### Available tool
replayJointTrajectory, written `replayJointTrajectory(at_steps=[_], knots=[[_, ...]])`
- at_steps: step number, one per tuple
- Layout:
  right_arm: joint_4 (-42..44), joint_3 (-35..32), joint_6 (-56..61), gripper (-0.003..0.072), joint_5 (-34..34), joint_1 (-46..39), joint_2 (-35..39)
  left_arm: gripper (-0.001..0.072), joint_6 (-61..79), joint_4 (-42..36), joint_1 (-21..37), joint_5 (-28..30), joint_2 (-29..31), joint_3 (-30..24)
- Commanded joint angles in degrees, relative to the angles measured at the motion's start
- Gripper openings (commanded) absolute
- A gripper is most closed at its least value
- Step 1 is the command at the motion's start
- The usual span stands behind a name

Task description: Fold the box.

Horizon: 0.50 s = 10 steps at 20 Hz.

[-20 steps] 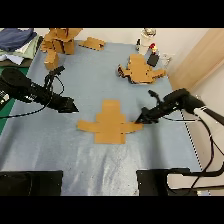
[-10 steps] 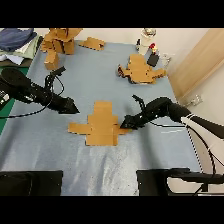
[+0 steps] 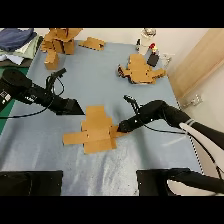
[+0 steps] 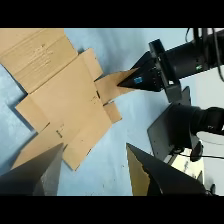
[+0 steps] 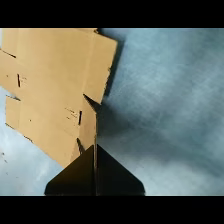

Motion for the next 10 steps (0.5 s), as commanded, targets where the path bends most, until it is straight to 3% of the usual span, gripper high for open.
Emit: replayJointTrajectory(at_steps=[1, 5, 10], knots=[[-2.6, -5.9, -1.2, -0.0001, 7.0, 2.9, 9.1, 0.0588, 0.0, 0.6, 0.0, -0.5, -1.2, -3.1], [-5.4, -13.5, 1.3, -0.0001, 13.4, 6.4, 19.4, 0.0588, 0.4, 3.2, 0.0, 5.1, -2.9, -6.4], [-10.1, -14.3, 5.5, -0.0001, 15.5, 10.6, 23.6, 0.0588, 1.8, 1.0, -1.6, 8.5, -9.6, -7.0]])
